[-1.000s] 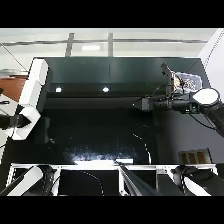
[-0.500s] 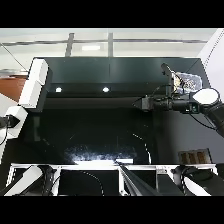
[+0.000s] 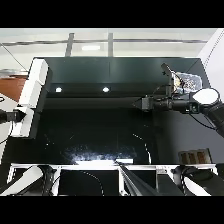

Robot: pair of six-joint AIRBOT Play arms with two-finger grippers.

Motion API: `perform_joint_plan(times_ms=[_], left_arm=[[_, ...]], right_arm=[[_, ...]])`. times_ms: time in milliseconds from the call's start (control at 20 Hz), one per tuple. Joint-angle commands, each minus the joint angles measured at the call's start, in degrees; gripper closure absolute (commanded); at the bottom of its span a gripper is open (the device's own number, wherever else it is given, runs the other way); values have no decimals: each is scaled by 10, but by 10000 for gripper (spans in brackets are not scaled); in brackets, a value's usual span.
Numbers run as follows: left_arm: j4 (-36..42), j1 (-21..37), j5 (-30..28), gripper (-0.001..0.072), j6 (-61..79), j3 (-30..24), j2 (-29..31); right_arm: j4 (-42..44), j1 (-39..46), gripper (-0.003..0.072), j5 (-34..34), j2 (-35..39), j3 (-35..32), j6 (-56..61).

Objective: Fold the box and place the chain.

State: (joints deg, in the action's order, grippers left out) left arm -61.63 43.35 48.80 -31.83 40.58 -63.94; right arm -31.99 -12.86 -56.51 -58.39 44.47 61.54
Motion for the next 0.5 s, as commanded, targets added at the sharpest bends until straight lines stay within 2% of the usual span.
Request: perform_joint_plan(times_ms=[0, 150, 250, 300, 350, 400, 450], left_arm=[[7, -7, 2, -5, -25, 19, 7], [17, -17, 26, -4, -76, 87, 46], [67, -43, 54, 6, -76, 138, 69], [106, -66, 60, 123, -76, 158, 78], [145, -92, 70, 439, -76, 173, 87], [176, -124, 83, 686, -76, 185, 95], [203, -159, 88, 685, -77, 190, 102]], right_arm=[[0, 0, 645, 0, 0, 0, 2], [0, 0, 644, 0, 0, 0, 1], [0, 0, 644, 13, 0, 0, -4], [-1, 1, 645, 23, 0, 1, -6], [-5, 8, 644, 27, 0, 4, -5], [-26, 19, 644, 14, 1, 16, -3], [-60, 33, 645, -9, 2, 33, 18]])
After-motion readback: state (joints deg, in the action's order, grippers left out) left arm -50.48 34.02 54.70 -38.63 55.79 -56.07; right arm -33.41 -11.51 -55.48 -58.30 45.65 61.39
